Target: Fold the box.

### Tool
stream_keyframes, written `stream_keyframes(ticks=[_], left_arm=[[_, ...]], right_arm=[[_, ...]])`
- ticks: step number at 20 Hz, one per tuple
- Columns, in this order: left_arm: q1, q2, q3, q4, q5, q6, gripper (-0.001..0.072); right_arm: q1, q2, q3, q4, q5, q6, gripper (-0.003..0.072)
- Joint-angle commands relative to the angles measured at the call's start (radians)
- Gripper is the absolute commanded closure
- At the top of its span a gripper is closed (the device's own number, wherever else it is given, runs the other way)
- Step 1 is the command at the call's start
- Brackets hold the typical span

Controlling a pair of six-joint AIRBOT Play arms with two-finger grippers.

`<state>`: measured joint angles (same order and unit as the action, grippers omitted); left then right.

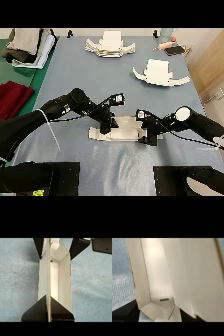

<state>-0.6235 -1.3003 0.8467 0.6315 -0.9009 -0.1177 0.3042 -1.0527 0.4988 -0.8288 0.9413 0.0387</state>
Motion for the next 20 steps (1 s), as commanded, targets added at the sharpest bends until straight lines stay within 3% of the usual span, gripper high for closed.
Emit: stream_keyframes(ticks=[1,12,13,15,20], left_arm=[[0.0,-0.001,0.0,0.0,0.001,0.0,0.0692],[0.0,-0.001,0.0,0.0,0.001,0.0,0.0692],[0.0,-0.001,0.0,0.0,0.0,0.0,0.0692],[0.0,-0.001,0.0,0.0,0.001,0.0,0.0692],[0.0,-0.001,0.0,0.0,0.0,0.0,0.0692]], right_arm=[[-0.042,-0.04,-0.004,0.108,0.029,-0.193,-0.0024],[-0.047,-0.058,-0.004,0.108,0.046,-0.186,-0.001],[-0.047,-0.058,-0.004,0.108,0.048,-0.186,0.0025],[-0.047,-0.058,-0.006,0.108,0.068,-0.186,0.0178],[-0.047,-0.046,-0.028,0.127,0.053,-0.186,0.0187]])
